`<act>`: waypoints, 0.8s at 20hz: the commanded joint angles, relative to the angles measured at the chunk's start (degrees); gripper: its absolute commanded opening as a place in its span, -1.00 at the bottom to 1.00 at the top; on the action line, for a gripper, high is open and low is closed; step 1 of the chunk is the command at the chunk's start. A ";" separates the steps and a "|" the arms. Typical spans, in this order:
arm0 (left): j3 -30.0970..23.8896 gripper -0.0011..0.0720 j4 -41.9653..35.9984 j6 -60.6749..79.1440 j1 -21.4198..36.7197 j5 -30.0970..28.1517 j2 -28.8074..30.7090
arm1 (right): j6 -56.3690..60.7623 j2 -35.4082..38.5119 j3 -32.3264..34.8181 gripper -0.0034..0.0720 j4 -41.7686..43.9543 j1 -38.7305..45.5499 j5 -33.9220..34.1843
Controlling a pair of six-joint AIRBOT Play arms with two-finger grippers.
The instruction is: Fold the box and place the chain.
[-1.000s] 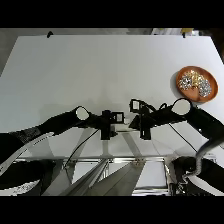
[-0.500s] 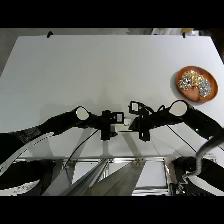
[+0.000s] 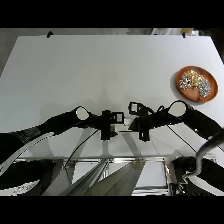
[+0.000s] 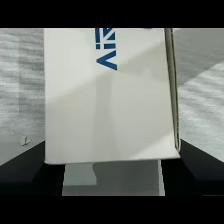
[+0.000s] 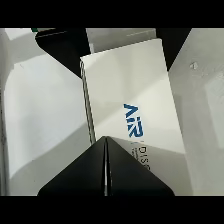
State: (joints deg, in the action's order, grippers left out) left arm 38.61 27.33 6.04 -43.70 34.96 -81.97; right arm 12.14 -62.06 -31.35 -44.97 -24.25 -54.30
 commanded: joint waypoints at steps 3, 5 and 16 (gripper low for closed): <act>0.00 -0.39 0.15 0.15 0.04 0.00 0.02 | 2.93 10.54 -0.13 -0.87 -0.81 0.11 4.79; 0.00 -0.39 0.15 0.17 0.04 0.02 0.02 | 10.51 15.96 -0.13 -0.87 -5.84 0.11 6.19; 0.00 -0.39 0.15 0.17 0.04 0.44 0.02 | 68.96 21.38 0.79 -0.87 -40.39 18.91 -15.78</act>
